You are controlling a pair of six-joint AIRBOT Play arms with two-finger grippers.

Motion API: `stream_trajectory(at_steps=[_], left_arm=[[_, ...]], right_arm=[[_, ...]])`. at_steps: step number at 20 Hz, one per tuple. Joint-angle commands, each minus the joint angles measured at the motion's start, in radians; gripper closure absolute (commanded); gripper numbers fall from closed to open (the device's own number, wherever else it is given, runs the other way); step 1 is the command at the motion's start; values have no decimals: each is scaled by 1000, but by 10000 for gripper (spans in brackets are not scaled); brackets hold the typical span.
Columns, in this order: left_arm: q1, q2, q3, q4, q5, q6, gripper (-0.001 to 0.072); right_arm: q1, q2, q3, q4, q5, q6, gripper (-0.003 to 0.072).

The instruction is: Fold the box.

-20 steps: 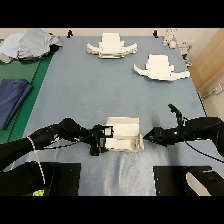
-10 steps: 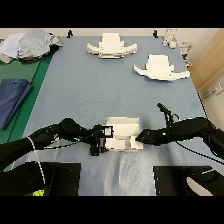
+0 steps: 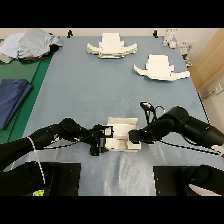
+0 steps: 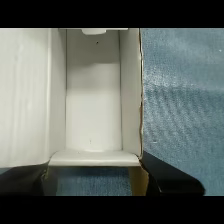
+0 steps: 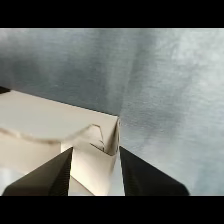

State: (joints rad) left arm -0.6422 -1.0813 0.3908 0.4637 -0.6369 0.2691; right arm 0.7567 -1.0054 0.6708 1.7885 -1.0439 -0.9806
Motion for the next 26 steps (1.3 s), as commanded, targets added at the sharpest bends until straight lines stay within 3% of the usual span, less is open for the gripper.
stream_trajectory(at_steps=[1, 10, 13, 14, 15, 16, 21, 22, 23, 24, 26], left_arm=[[0, 0, 0, 0, 0, 0, 189], [0, 0, 0, 0, 0, 0, 189], [0, 0, 0, 0, 0, 0, 189], [0, 0, 0, 0, 0, 0, 189], [0, 0, 0, 0, 0, 0, 189], [0, 0, 0, 0, 0, 0, 189], [0, 0, 0, 0, 0, 0, 189], [0, 0, 0, 0, 0, 0, 189], [0, 0, 0, 0, 0, 0, 189], [0, 0, 0, 0, 0, 0, 189], [0, 0, 0, 0, 0, 0, 189]], right_arm=[[121, -121, 100, -176, -93, 224, 243], [187, -227, 132, -211, -139, 396, 245], [187, -230, 132, -237, -139, 428, 326], [187, -230, 132, -240, -139, 431, 406], [187, -230, 132, -240, -139, 431, 634], [187, -230, 132, -241, -139, 431, 686], [187, -229, 132, -239, -137, 420, 683], [187, -227, 136, -232, -145, 417, 534], [187, -227, 145, -219, -159, 394, 243], [187, -227, 157, -212, -186, 384, 93], [187, -225, 189, -213, -260, 362, 87]])
